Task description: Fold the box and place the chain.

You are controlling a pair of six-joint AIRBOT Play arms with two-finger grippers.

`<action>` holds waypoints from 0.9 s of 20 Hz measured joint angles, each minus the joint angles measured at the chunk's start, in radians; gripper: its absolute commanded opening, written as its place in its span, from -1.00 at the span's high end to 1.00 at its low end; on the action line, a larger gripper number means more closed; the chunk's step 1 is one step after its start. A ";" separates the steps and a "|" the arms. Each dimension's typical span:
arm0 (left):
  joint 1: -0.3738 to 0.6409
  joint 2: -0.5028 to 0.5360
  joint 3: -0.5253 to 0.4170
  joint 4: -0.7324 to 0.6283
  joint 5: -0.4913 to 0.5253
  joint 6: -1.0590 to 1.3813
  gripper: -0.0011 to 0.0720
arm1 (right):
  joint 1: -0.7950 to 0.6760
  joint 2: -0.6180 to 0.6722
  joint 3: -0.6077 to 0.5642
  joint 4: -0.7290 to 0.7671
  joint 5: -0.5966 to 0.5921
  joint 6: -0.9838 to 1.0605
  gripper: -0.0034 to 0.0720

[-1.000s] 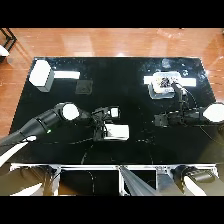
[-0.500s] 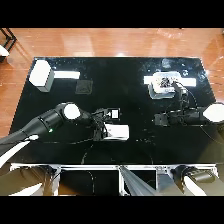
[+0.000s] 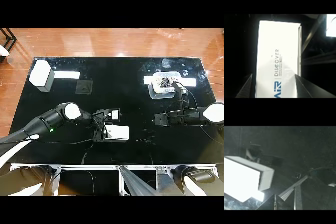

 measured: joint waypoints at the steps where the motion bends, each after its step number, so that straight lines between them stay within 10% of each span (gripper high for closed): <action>1: 0.000 0.000 0.000 0.000 0.000 0.000 -0.79 | 0.000 0.000 0.000 0.000 0.000 0.000 0.85; 18: -0.001 0.004 0.010 0.001 -0.002 -0.002 -0.79 | 0.000 0.000 0.000 0.000 0.000 0.000 0.85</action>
